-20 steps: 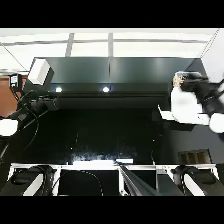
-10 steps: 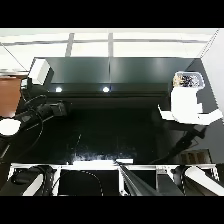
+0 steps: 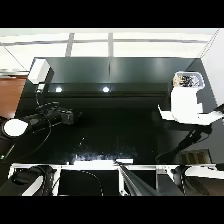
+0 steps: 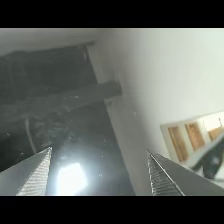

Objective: Fold the box and place the chain.

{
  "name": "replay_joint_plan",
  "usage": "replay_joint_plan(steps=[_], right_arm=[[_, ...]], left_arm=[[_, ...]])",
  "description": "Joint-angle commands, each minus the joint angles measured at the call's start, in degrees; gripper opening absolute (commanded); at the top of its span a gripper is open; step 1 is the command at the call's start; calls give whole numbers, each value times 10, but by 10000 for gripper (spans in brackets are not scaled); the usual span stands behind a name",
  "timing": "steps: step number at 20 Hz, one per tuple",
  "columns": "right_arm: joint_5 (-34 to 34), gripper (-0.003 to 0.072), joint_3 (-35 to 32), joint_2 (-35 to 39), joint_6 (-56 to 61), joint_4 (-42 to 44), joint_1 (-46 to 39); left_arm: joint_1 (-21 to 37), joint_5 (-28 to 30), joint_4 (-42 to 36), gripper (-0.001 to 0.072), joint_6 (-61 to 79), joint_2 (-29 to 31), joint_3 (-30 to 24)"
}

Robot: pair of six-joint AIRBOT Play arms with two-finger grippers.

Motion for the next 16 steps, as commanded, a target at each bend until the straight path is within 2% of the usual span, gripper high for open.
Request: replay_joint_plan(steps=[1, 3, 4, 5, 6, 7, 12, 16], right_arm=[[61, 599, 61, -43, -15, -100, 55], [72, 415, 66, -47, -15, -168, 83], [76, 300, 66, -47, -15, -182, 91], [83, 141, 66, -47, -16, -179, 94], [91, 61, 66, -47, -16, -165, 94], [106, 14, 66, -47, -21, -147, 93], [197, 17, 49, -41, -42, -49, 95], [219, 18, -49, 0, -97, 140, 103]], left_arm=[[-17, -8, 0, 709, 4, -5, 0], [-21, -7, -2, 709, 4, -5, 0], [-21, -7, -3, 709, 4, -5, 0], [-21, -7, -2, 709, 4, -5, 0], [-21, -6, -2, 709, 4, -5, 0], [-21, -5, -2, 709, 4, -5, 0], [-21, -5, -3, 709, 4, -5, 0], [-21, -6, -5, 709, 1, -5, 0]])
